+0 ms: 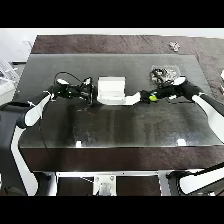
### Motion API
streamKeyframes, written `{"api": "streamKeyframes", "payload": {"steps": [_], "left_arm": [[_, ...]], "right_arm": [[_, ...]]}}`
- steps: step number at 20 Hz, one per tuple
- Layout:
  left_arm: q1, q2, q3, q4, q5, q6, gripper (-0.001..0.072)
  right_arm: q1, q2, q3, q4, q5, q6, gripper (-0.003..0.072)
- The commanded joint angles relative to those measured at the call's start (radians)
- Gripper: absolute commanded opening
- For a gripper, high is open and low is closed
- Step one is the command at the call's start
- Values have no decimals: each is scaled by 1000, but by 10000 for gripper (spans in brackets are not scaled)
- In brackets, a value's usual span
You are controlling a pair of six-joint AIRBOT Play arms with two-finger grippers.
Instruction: Fold the box and place the chain.
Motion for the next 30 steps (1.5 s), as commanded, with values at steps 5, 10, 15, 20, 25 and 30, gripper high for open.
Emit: {"api": "streamKeyframes", "payload": {"steps": [5,10,15,20,25,30], "left_arm": [[1,-1,0,0,2,0,542],[1,-1,0,0,2,0,543],[1,-1,0,0,2,0,542],[1,-1,0,0,2,0,542],[1,-1,0,0,3,0,542],[1,-1,0,0,3,0,542]], "right_arm": [[144,-11,148,-93,12,61,1],[138,-11,199,-115,73,63,3],[129,-11,206,-122,73,63,17],[117,-11,210,-75,72,62,270],[120,-12,210,-30,53,51,431],[126,-12,210,-31,57,51,493]]}}
